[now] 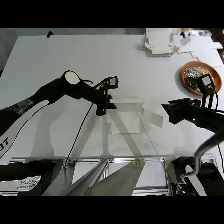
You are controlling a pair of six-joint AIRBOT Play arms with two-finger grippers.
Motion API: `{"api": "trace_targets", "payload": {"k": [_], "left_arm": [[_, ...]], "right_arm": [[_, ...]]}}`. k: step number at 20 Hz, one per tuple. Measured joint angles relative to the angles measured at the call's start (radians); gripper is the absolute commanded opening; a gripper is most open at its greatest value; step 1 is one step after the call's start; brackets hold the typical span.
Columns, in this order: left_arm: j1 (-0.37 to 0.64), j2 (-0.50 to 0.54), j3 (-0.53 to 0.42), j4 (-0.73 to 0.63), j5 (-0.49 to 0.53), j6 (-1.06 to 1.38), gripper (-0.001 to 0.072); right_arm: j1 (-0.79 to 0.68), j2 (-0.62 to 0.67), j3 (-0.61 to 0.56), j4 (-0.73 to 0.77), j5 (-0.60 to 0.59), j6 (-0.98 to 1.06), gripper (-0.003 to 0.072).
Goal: Fold the box and place the chain.
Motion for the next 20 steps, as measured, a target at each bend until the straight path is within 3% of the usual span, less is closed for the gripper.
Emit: {"api": "trace_targets", "payload": {"k": [8,20], "left_arm": [[-0.039,-0.080,0.002,0.021,0.067,-0.003,0.0001],[-0.046,-0.097,0.003,0.001,0.117,0.008,0.0007]], "right_arm": [[0.000,0.001,0.010,-0.042,0.030,-0.002,0.0339],[0.000,0.001,0.010,-0.139,0.060,-0.003,0.0338]]}}
